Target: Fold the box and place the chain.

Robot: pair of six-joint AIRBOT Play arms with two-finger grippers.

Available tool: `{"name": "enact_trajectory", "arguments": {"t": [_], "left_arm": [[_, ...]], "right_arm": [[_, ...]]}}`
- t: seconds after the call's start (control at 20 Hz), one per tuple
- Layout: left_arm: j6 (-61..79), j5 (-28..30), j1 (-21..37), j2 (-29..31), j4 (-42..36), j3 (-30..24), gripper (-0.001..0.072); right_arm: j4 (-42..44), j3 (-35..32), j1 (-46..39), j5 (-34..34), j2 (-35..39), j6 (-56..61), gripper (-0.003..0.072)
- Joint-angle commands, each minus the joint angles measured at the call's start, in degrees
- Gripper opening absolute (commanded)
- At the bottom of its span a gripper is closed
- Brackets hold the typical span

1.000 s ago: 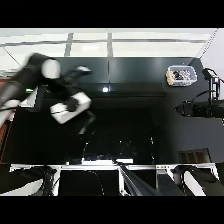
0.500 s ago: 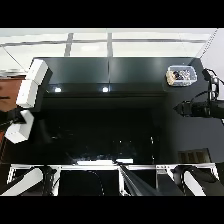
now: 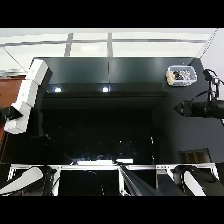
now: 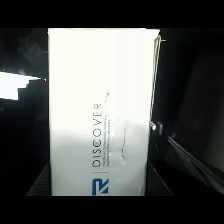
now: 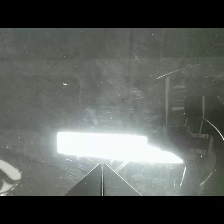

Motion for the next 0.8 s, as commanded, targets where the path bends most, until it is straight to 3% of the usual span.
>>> {"name": "enact_trajectory", "arguments": {"t": [0.0, 0.25, 0.3, 0.35, 0.5, 0.55, 0.7, 0.75], "left_arm": [[3.7, 4.4, -2.8, -2.9, 1.0, 0.3, 0.0164], [1.5, 7.6, -4.1, -5.2, 2.4, 1.9, 0.0181], [1.5, 7.6, -4.1, -5.3, 2.3, 2.6, 0.0347], [0.5, 7.7, -4.3, -5.3, 2.3, 3.7, 0.0605], [-4.9, 5.6, -5.0, -5.2, 1.8, 10.3, 0.0668], [-5.2, 3.8, -5.8, -5.2, 2.1, 12.9, 0.072], [-14.7, -0.7, -9.3, -5.0, 1.7, 20.9, 0.0707], [-21.7, -2.3, -10.7, -4.6, 1.7, 23.4, 0.0543]], "right_arm": [[0.0, 0.0, 0.0, 0.1, 0.0, 1.8, 0.0025], [0.0, 0.0, 0.0, 1.2, 0.0, 2.4, 0.0025], [0.0, 0.0, 0.0, 1.2, 0.0, 2.5, 0.0025], [0.0, 0.0, 0.0, 1.2, 0.0, 2.5, 0.0025], [0.3, 0.0, 0.0, 1.1, 0.0, 2.5, 0.0024], [0.4, 0.0, 0.0, 1.1, 0.0, 2.4, 0.0025], [0.4, 0.0, 0.0, 0.9, 0.0, 2.4, 0.0025], [0.5, 0.0, 0.0, 0.4, 0.0, 2.4, 0.0025]]}}
